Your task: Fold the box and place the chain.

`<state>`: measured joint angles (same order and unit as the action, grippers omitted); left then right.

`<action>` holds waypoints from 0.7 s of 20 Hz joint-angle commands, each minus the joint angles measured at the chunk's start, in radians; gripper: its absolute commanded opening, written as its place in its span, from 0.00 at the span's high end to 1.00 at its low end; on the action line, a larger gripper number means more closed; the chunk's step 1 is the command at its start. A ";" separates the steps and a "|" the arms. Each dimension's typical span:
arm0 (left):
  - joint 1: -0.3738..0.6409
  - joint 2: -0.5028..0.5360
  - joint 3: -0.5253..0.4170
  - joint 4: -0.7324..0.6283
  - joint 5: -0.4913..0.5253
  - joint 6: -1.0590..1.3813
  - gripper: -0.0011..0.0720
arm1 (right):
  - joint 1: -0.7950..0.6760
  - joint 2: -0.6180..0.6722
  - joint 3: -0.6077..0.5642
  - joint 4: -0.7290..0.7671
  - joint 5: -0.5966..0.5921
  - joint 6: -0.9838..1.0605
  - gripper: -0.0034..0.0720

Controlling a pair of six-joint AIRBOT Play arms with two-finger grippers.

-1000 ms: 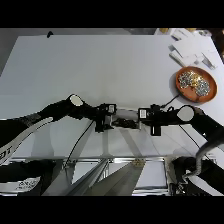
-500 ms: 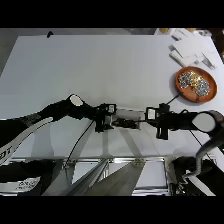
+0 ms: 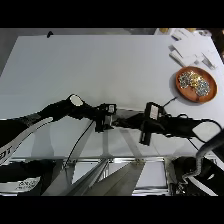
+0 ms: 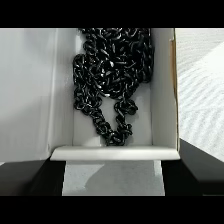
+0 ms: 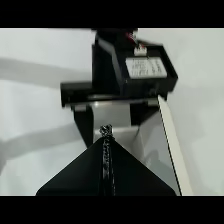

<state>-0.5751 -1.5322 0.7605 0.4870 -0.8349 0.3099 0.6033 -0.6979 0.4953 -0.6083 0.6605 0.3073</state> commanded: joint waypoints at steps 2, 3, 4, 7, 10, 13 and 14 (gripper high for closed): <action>0.000 0.001 0.000 0.000 0.000 0.000 0.78 | 0.112 -0.129 0.001 0.058 -0.187 0.007 0.93; 0.000 0.001 0.000 0.000 0.000 0.000 0.78 | 0.111 -0.154 0.001 0.048 -0.187 0.009 0.93; 0.000 0.001 0.000 0.000 0.000 0.000 0.78 | 0.111 -0.169 0.001 0.023 -0.186 0.012 0.93; 0.000 0.001 0.000 0.000 0.000 0.000 0.78 | 0.111 -0.159 0.001 -0.045 -0.191 0.012 0.63; 0.000 0.001 0.000 0.000 0.001 0.000 0.78 | 0.079 -0.101 0.001 -0.112 -0.196 0.043 0.61; 0.000 0.001 0.000 0.000 0.000 0.000 0.78 | -0.029 -0.010 0.001 -0.206 -0.148 0.127 0.61; 0.000 0.001 0.000 0.000 0.001 0.000 0.78 | -0.069 0.016 0.001 -0.251 -0.108 0.142 0.63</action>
